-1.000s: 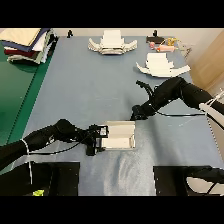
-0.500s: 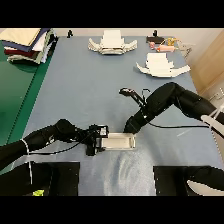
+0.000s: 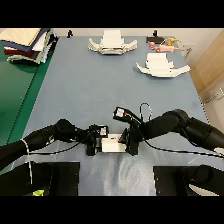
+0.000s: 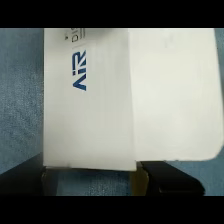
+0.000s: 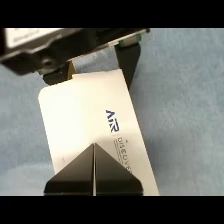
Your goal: Fold the box.
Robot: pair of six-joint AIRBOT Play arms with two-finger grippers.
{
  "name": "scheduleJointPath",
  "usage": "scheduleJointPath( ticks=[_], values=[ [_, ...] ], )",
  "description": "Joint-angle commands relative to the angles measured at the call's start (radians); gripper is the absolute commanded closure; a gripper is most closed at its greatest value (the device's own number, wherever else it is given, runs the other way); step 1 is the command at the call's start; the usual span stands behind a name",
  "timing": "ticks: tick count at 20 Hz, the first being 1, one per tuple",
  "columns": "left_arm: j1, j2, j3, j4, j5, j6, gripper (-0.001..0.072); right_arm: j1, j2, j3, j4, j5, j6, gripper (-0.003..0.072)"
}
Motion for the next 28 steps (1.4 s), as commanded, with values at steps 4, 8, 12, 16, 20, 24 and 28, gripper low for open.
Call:
scheduleJointPath(
  ticks=[4, 8, 12, 16, 20, 24, 28],
  values=[
    [0.0, 0.0, 0.0, 0.0, 0.0, 0.0, 0.0514, 0.125, 0.021, -0.067, -0.127, 0.178, -0.027, 0.0676],
    [0.0, 0.0, 0.0, 0.0, 0.0, 0.0, 0.0514, 0.135, 0.037, -0.063, -0.189, 0.178, -0.027, 0.0445],
    [0.0, 0.0, 0.0, 0.0, 0.0, 0.0, 0.0514, 0.135, 0.076, -0.051, -0.271, 0.172, -0.038, 0.0218],
    [0.0, 0.0, 0.0, 0.0, 0.0, 0.0, 0.0514, 0.142, 0.042, -0.051, -0.298, 0.137, -0.143, 0.0136],
    [0.0, 0.0, 0.0, 0.0, 0.0, 0.0, 0.0514, 0.184, -0.003, -0.051, -0.364, 0.151, -0.169, 0.0136],
    [0.0, 0.0, 0.0, 0.0, 0.0, 0.0, 0.0514, 0.212, -0.003, -0.048, -0.479, 0.179, -0.104, 0.0139],
    [0.0, 0.0, 0.0, 0.0, 0.0, 0.0, 0.0514, 0.214, 0.051, -0.047, -0.506, 0.179, -0.076, 0.0139]
  ],
)
